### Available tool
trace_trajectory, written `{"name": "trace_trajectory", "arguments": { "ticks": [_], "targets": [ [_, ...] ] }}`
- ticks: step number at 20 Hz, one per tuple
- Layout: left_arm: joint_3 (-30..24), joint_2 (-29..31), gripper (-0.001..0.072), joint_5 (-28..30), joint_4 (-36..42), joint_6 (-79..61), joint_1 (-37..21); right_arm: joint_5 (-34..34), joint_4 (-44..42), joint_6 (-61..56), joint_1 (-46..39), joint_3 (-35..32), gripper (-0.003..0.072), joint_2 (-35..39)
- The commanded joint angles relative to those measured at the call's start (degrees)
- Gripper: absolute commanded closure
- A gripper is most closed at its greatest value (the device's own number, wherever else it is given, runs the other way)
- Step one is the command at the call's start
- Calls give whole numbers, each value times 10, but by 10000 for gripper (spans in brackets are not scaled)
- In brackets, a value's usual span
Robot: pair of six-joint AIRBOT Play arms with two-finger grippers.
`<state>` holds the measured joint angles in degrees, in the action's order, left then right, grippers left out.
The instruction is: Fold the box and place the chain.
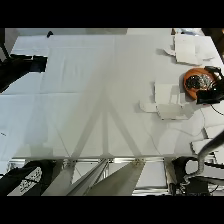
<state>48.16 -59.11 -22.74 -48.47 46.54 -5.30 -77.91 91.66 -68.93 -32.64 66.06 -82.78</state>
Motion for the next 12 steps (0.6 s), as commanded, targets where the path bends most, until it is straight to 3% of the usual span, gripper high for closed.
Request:
{"name": "trace_trajectory", "arguments": {
  "ticks": [1, 6, 9, 11, 12],
  "targets": [
    [0, 0, 10, 0, 0, 0, 0, -14, 3, 5, 0, 1, 469, -12],
    [0, 0, 10, 0, 0, 0, 0, -17, -7, 19, 0, 1, 469, -32],
    [0, 0, 10, 0, 0, 0, 0, -1, -6, 19, 0, 1, 533, -36],
    [0, 0, 10, 0, 0, 0, 0, 8, -6, 19, 0, 1, 646, -36],
    [0, 0, 10, 0, 0, 0, 0, 8, -6, 19, 0, 1, 655, -36]
  ]
}}
